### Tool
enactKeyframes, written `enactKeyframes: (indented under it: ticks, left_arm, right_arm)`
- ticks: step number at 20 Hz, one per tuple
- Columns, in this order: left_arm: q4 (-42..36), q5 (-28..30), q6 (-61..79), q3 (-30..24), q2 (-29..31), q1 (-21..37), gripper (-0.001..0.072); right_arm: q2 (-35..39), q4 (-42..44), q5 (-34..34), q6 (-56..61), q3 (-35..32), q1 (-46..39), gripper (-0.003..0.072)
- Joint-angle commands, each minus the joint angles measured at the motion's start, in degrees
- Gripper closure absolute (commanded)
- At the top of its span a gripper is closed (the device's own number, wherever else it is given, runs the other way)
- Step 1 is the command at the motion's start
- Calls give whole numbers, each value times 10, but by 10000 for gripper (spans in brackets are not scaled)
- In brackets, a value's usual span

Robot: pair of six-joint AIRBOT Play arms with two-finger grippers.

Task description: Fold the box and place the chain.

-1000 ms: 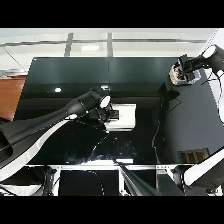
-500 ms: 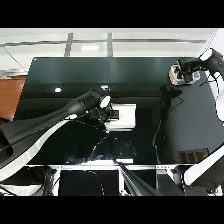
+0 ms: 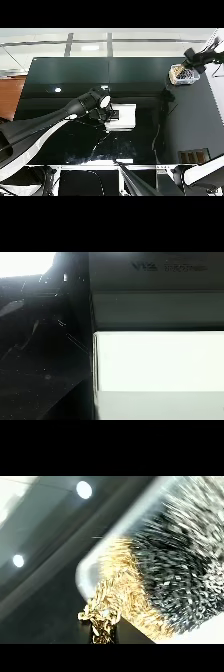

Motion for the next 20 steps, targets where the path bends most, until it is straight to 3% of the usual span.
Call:
enactKeyframes:
  ticks: [1,7,10,17,20]
  left_arm:
    - [0,0,0,0,0,0,683]
    - [0,0,0,0,0,0,682]
    - [0,0,0,0,0,0,682]
    - [0,0,0,0,0,0,683]
    - [0,0,0,0,0,0,683]
  right_arm:
    - [96,26,3,-134,1,-3,671]
    - [281,112,-77,-219,1,-3,672]
    - [341,128,-80,-238,3,-3,672]
    - [376,183,-12,-258,131,-3,672]
    - [385,229,20,-266,144,-3,671]
